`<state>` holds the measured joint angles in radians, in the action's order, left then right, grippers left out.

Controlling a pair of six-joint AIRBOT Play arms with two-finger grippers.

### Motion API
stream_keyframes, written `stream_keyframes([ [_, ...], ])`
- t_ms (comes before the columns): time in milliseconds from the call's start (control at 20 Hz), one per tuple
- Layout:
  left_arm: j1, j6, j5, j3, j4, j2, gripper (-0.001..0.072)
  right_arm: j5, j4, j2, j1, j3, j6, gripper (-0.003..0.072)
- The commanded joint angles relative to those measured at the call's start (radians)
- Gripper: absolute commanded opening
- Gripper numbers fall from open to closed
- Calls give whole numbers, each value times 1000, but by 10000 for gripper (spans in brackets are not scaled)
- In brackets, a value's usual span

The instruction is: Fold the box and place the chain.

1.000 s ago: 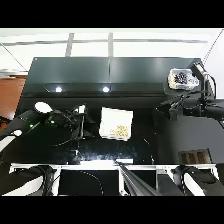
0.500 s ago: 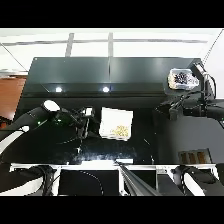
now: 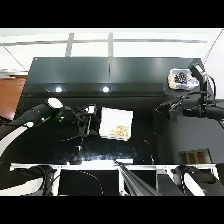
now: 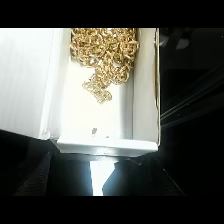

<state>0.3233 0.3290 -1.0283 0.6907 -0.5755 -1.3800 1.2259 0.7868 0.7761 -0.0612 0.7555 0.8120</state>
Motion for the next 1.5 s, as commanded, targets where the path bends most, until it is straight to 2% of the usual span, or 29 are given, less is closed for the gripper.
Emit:
stream_keyframes([
  [0, 7, -2, 1, 5, 10, -6, 720, 1, 0, -1, 1, 0, 0, 533],
  [1200, 64, -26, 32, 5, -27, -6, 697, -38, 0, 0, 1, 0, 1, 534],
  [1250, 64, -27, 32, 5, -27, -6, 697, -55, 0, 0, 2, 0, 12, 549],
  [1300, 64, -27, 33, 5, -27, -6, 697, -91, 6, 0, 10, 0, 63, 720],
  [1450, 64, -34, 38, 5, -27, -6, 697, -201, 27, 28, 98, 0, 95, 720],
])
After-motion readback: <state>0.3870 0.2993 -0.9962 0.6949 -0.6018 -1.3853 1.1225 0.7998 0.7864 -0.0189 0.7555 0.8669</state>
